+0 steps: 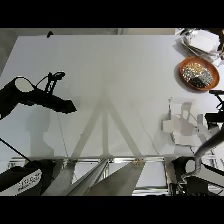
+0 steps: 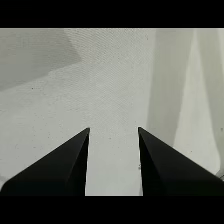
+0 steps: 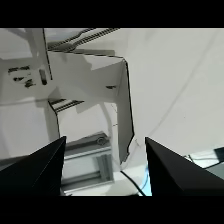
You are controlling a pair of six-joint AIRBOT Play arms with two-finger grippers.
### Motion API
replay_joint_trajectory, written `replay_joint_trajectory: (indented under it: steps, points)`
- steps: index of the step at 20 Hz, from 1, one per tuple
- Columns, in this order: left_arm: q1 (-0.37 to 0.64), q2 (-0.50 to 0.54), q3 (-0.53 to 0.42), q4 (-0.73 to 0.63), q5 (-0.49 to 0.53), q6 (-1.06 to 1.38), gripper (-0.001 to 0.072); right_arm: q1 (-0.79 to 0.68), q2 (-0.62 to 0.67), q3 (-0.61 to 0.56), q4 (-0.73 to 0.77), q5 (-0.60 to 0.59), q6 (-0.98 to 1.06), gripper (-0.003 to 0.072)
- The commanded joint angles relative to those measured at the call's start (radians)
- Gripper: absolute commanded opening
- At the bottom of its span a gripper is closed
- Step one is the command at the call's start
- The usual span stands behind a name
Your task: Fold the box and place the chain.
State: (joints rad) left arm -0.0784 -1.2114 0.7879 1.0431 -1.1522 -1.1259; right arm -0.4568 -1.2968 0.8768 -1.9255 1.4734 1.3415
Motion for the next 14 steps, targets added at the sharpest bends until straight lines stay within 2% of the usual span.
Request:
replay_joint_trajectory:
  steps: [1,3,5,6,10,14]
  points:
    - [0.0,-0.001,0.0,0.0,0.0,0.0,0.0343,-0.047,-0.034,-0.045,-0.035,-0.055,0.078,0.0454]
    - [0.0,-0.001,0.0,0.0,0.0,0.0,0.0343,-0.093,-0.049,-0.045,-0.025,-0.049,0.095,0.0358]
    - [0.0,-0.001,0.0,0.0,0.0,0.0,0.0343,-0.123,-0.05,-0.045,0.032,-0.047,0.066,0.011]
    - [0.0,-0.001,0.0,0.0,0.0,0.0,0.0343,-0.125,-0.048,-0.045,0.078,-0.037,0.015,0.0017]
    - [0.0,-0.001,0.0,0.0,0.0,0.0,0.0343,-0.047,-0.013,-0.045,0.224,-0.048,-0.082,0.0018]
    - [0.0,-0.001,0.0,0.0,0.0,0.0,0.0343,0.137,0.136,-0.045,0.321,-0.095,-0.15,0.0018]
